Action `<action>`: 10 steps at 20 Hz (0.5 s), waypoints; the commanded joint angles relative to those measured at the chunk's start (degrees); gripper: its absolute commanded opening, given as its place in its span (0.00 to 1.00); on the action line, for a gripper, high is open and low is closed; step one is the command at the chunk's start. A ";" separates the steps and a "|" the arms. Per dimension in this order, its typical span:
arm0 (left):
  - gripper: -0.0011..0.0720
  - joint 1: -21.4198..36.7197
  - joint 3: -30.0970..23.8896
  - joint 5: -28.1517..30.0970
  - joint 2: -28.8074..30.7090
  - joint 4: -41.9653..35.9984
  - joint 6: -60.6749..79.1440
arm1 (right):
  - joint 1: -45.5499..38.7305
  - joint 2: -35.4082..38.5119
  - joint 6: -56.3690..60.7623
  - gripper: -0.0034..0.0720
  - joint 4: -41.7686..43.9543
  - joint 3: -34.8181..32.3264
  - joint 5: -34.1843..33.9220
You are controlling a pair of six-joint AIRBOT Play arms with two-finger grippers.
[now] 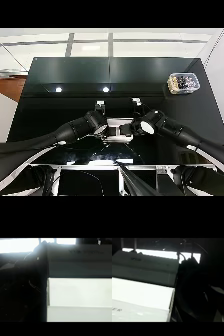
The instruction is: Fold the box and place the chain.
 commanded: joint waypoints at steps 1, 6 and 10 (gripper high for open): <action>0.06 -0.04 0.02 0.00 0.00 0.00 0.02 | 0.61 -0.74 2.08 0.49 -1.31 0.02 -0.02; 0.06 -0.04 0.02 0.00 0.00 0.00 0.02 | 0.72 -1.62 2.78 0.38 -1.40 0.02 -0.02; 0.06 -0.04 0.02 0.00 0.00 0.00 0.02 | 0.72 -2.34 2.82 0.37 -1.25 0.02 0.24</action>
